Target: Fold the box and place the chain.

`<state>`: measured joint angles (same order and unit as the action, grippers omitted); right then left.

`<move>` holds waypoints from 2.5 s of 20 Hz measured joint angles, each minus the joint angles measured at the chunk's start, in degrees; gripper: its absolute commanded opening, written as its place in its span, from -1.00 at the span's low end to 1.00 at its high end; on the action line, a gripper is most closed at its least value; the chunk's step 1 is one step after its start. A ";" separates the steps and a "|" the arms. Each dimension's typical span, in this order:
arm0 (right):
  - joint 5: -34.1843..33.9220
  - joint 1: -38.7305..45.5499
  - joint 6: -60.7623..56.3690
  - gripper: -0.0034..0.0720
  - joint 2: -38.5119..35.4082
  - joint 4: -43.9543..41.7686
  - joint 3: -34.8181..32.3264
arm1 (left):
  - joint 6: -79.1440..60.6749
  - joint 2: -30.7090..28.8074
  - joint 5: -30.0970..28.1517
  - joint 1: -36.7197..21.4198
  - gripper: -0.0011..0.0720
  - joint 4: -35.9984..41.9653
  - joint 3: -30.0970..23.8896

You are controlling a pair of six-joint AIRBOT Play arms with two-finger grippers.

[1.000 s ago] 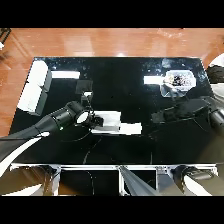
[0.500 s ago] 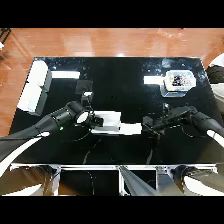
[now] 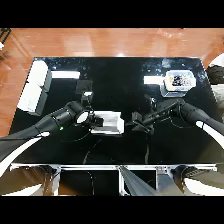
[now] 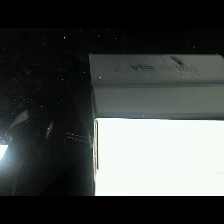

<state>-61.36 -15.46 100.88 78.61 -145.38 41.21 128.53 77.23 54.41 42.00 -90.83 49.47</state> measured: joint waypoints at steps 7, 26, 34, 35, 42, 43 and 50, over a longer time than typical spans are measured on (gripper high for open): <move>-8.13 -0.98 0.48 0.80 0.22 1.88 5.27 | 0.00 0.00 0.02 0.00 -0.92 0.00 0.00; 8.96 -18.97 -18.60 0.57 0.22 14.43 11.21 | 0.17 0.00 -0.11 0.00 -0.92 0.24 0.00; 11.89 -23.08 -25.42 0.32 0.22 24.94 11.67 | -0.02 0.00 -0.22 0.00 -0.92 0.26 0.00; 12.57 -24.06 -26.86 0.32 0.22 27.02 11.69 | 0.00 0.00 -0.22 0.00 -0.92 0.26 0.00; 16.00 -29.97 -38.93 0.02 0.22 39.47 11.72 | 0.00 0.00 -0.04 0.00 -0.92 0.26 0.00; 16.15 -30.29 -40.19 0.02 0.22 40.26 11.69 | -0.02 0.00 -0.04 0.00 -0.92 0.26 0.00; 15.04 -31.10 -47.84 0.02 0.74 45.29 13.05 | 0.00 0.00 -0.02 0.00 -0.92 0.26 0.00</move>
<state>-46.33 -46.57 53.04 79.35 -100.09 54.26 128.53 77.23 54.39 42.00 -90.56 49.47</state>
